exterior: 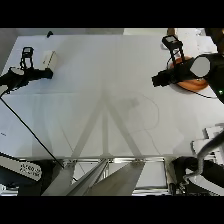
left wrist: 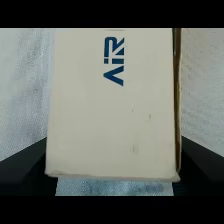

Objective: Fold the box and place the chain.

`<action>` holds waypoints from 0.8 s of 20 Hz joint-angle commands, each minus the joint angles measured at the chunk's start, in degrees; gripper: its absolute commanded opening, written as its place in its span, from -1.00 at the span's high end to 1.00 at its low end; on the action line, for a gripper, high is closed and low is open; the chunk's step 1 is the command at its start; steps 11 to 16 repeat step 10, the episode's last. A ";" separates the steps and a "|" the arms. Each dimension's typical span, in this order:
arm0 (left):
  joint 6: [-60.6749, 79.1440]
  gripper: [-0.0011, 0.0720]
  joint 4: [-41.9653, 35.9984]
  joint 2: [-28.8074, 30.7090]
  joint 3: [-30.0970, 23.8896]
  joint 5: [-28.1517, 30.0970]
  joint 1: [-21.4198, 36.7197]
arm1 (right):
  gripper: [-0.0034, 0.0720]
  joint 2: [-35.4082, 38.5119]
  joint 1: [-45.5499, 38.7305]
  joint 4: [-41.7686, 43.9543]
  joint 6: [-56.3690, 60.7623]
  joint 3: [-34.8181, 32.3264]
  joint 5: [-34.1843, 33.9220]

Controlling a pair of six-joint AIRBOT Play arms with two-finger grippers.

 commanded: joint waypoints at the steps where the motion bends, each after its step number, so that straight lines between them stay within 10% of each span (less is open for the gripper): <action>1: 0.02 -0.94 -0.09 0.66 -0.02 -2.95 0.04 | 0.88 0.04 -0.02 0.00 0.00 0.02 0.02; 16: 2.51 -0.94 -0.09 14.19 0.00 -10.99 0.04 | 0.88 0.02 -0.02 0.00 0.00 0.04 0.02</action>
